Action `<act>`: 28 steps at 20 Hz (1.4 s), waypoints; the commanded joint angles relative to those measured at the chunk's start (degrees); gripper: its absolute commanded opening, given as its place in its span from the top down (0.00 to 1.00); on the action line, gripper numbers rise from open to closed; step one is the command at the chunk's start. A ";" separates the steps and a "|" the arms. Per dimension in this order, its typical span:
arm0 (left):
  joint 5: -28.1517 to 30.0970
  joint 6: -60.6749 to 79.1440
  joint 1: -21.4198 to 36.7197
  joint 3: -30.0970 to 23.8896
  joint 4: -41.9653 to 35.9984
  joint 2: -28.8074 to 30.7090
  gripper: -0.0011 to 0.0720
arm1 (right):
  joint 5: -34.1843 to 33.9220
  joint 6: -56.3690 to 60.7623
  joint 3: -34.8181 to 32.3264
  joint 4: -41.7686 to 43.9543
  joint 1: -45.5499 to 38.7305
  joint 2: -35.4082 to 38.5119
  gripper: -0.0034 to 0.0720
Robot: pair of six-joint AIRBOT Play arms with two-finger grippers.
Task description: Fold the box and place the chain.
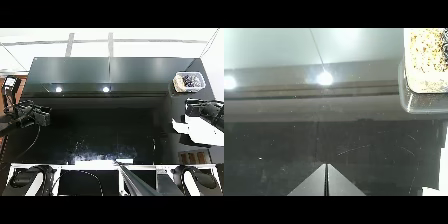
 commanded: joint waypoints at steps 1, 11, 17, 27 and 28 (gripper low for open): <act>5.95 5.73 0.00 -0.02 1.07 0.00 0.95 | 0.00 0.04 -0.02 0.04 0.02 0.04 0.94; 24.87 3.19 -0.07 -0.04 -15.06 -1.40 0.92 | -2.73 0.22 -0.02 1.31 0.02 -0.07 0.00; 18.60 1.77 -1.75 -0.02 -23.43 -8.20 0.01 | -10.97 31.52 5.79 -33.81 -12.52 -13.49 0.00; 16.70 2.91 -1.75 -0.02 -23.43 -9.14 0.01 | 17.64 7.91 42.58 -24.24 -51.28 -54.40 0.00; 17.27 2.89 -1.77 -0.02 -23.47 -9.14 0.01 | 21.70 1.66 44.94 -19.63 -53.22 -57.42 0.00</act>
